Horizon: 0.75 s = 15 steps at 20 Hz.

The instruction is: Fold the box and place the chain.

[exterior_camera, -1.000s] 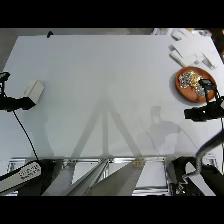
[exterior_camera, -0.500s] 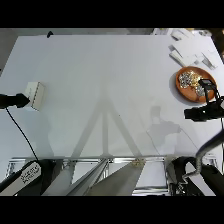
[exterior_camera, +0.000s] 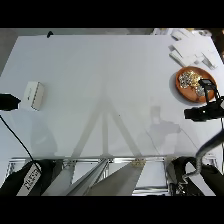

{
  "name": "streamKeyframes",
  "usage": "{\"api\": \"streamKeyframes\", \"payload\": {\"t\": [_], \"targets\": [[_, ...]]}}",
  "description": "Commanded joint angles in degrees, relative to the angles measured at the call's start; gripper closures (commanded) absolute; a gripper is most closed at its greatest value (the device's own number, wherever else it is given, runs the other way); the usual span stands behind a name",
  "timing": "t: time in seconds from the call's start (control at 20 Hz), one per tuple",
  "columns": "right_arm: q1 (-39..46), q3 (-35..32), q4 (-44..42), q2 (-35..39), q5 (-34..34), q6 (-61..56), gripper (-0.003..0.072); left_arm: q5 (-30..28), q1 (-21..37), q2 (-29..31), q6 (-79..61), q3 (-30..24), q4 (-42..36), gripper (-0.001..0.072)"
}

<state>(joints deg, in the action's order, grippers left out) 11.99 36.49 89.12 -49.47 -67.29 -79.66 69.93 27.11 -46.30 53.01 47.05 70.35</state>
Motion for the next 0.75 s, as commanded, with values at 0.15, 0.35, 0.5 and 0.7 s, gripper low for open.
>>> {"api": "streamKeyframes", "payload": {"t": [0.15,0.35,0.5,0.7], "targets": [[0.04,-0.02,0.00,0.04,0.00,0.00,0.0672,3.08,-0.20,2.10,1.42,-0.15,-0.35,0.0701],[0.04,-0.02,0.00,0.04,0.00,0.00,0.0672,2.21,-0.20,2.10,1.40,-0.15,-0.37,0.0701],[0.04,-0.02,0.00,0.04,0.00,0.00,0.0672,1.81,-0.20,2.10,1.42,-0.15,-0.42,0.0701],[0.04,-0.02,0.00,0.04,0.00,0.00,0.0672,1.86,-0.20,2.10,1.42,-0.15,-0.42,0.0700]]}}
